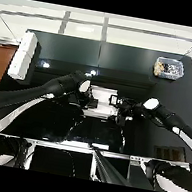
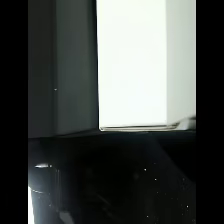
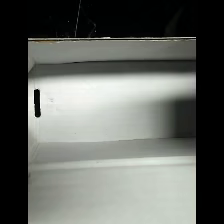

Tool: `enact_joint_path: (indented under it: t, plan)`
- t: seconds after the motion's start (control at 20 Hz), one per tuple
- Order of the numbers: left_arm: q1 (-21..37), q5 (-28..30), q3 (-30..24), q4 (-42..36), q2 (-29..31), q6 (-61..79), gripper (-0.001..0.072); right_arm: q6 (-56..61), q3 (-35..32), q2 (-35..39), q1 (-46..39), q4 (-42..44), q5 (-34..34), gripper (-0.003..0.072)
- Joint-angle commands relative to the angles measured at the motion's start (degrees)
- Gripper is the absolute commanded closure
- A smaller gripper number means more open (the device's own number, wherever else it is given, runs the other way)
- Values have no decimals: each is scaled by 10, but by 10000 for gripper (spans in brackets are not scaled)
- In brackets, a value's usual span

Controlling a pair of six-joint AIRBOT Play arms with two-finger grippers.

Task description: Fold the box and place the chain.

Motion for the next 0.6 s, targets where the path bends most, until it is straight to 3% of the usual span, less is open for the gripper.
enact_joint_path:
  t: [0.0, 0.5, 0.55]
  plan:
    - [0, 7, 1, -2, 0, -3, 684, -1, 0, 0, 0, 0, 1, 551]
    - [0, 7, 1, -17, 0, -2, 682, 0, 0, 0, 0, 1, 5, 544]
    - [0, 6, 1, -17, 0, -2, 683, 2, 0, 2, 2, 1, 7, 273]
